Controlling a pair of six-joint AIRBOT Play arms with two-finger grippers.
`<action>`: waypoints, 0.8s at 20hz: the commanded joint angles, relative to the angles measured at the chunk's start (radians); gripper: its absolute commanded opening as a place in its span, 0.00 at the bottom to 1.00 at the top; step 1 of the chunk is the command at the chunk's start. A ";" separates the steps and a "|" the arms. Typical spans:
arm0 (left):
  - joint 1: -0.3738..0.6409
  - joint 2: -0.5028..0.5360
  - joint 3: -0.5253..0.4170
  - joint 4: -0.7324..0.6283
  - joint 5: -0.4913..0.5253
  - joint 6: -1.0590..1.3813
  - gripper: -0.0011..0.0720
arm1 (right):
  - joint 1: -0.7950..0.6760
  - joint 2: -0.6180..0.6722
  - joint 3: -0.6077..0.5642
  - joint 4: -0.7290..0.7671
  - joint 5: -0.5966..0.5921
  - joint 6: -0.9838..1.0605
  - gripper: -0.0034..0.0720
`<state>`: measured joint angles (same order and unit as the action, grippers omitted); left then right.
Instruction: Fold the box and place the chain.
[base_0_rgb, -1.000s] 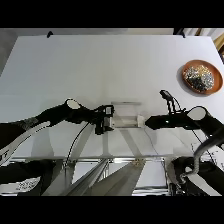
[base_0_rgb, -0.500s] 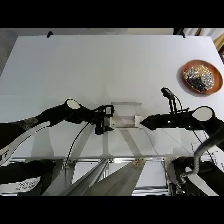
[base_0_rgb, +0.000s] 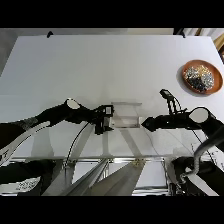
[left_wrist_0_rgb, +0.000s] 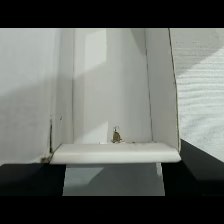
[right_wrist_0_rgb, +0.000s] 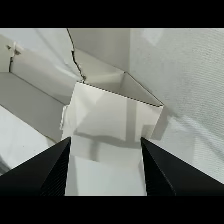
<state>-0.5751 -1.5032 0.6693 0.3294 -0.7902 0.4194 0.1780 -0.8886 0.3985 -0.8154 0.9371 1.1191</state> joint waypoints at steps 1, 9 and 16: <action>0.000 0.000 0.000 0.000 0.001 0.000 0.30 | 0.007 0.018 0.004 0.029 -0.006 0.010 0.68; 0.000 0.000 0.000 0.000 0.001 0.000 0.30 | -0.260 0.140 0.019 -0.192 0.118 0.066 0.06; 0.000 0.000 0.000 0.000 0.001 0.000 0.30 | -0.175 -0.053 -0.027 -0.179 -0.023 0.071 0.06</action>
<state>-0.5755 -1.5032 0.6693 0.3286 -0.7891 0.4191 -0.0422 -0.8761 0.3832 -1.0309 0.9791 1.2236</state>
